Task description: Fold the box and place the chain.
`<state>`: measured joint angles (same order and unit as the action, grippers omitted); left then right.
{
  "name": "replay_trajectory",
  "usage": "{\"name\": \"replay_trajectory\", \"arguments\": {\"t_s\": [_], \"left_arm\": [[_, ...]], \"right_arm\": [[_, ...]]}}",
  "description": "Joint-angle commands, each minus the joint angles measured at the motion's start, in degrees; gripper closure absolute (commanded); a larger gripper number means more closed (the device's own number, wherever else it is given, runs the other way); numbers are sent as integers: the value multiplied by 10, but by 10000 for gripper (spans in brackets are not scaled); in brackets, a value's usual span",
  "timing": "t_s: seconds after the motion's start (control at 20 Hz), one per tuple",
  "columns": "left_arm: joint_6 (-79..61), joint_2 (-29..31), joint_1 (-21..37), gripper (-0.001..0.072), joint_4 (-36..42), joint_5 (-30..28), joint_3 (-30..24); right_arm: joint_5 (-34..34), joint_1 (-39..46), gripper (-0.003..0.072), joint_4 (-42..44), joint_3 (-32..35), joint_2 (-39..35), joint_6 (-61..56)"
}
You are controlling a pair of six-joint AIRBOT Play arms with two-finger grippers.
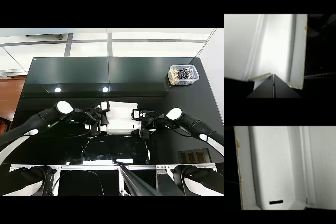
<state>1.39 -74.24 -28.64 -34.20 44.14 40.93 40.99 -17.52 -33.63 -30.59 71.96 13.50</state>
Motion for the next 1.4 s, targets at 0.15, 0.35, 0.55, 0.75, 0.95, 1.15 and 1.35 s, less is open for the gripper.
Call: {"name": "replay_trajectory", "arguments": {"t_s": [0.15, 0.35, 0.55, 0.75, 0.95, 1.15, 1.35], "left_arm": [[389, 108, 95, 684, -214, 76, 0], [680, 102, 231, 683, -289, 197, -10], [739, 57, 360, 684, -183, 253, -37], [693, 0, 364, 684, -43, 245, -57], [665, -63, 279, 684, -6, 204, -35], [665, -96, 221, 684, -40, 212, -10], [613, -116, 170, 684, -7, 204, 1]], "right_arm": [[0, 0, 581, 0, 0, 0, 0], [0, 0, 582, 0, 0, 0, 0], [0, 0, 582, 0, 0, 0, 0], [0, 0, 582, 0, 0, 0, 0], [0, 0, 582, 0, 0, 0, 0], [0, 0, 582, 0, 0, 0, 0], [0, 0, 582, 0, 0, 0, 0]]}}
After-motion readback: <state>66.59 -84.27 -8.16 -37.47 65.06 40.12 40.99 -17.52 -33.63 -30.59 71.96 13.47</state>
